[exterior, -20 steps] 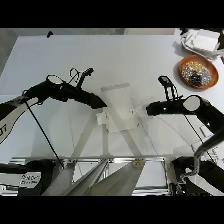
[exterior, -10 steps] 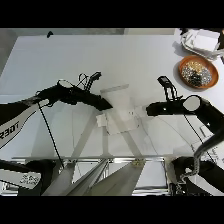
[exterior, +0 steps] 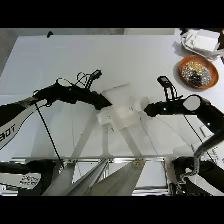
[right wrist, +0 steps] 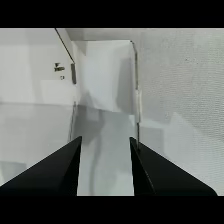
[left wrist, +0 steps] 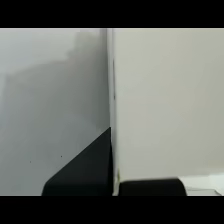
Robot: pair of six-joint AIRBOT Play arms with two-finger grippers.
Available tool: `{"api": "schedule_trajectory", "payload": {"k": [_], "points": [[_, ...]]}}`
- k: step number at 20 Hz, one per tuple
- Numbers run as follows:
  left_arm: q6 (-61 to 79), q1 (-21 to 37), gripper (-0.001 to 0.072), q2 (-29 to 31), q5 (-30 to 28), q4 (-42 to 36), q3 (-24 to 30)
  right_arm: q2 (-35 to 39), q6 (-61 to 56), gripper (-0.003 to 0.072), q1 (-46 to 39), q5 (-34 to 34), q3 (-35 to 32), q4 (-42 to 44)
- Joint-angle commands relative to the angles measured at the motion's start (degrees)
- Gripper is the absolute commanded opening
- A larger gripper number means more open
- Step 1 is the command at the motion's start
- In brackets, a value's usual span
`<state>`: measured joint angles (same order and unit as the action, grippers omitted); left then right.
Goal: Fold the box and place the chain.
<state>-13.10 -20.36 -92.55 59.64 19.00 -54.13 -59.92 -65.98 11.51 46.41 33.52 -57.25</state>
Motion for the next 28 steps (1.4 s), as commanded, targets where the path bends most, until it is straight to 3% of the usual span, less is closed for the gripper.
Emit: {"api": "schedule_trajectory", "payload": {"k": [1,6,10,12,13,14,15,19,24,28], "points": [[10.4,-1.0,0.0006,3.7,0.9,0.1,0.0,1.0,-0.1,0.0351,0.0,6.6,3.3,-2.3],[20.1,-6.6,0.0009,6.0,1.9,3.4,0.0,9.6,-4.1,0.0351,0.0,17.4,8.1,-14.2],[21.0,-12.1,0.0007,5.8,-1.2,14.5,0.0,15.5,-4.1,0.0351,0.0,27.6,8.1,-16.5],[25.1,-13.8,0.0007,5.9,-3.0,13.6,0.0,16.5,-4.1,0.0354,0.0,31.3,8.1,-16.5],[27.4,-14.4,0.0007,5.8,-4.3,12.4,0.0,16.6,-4.1,0.0395,0.0,32.2,8.1,-16.5],[28.5,-15.0,0.0006,5.8,-5.6,11.7,0.0,16.6,-4.1,0.0461,0.0,32.5,8.1,-16.5],[28.6,-15.2,0.0005,5.8,-6.3,11.5,0.0,16.6,-4.1,0.0473,0.0,32.4,8.1,-16.5],[30.0,-15.0,0.0005,4.5,-8.1,11.1,0.0,16.6,-4.1,0.0473,0.0,30.6,8.1,-16.4],[33.7,-14.8,0.0005,1.1,-12.4,0.1,0.0,16.6,-4.1,0.0472,0.0,29.2,8.1,-16.3],[32.9,-13.2,0.0005,-0.8,-13.2,-1.6,0.0,16.6,-4.1,0.0472,0.0,29.2,8.1,-16.4]]}}
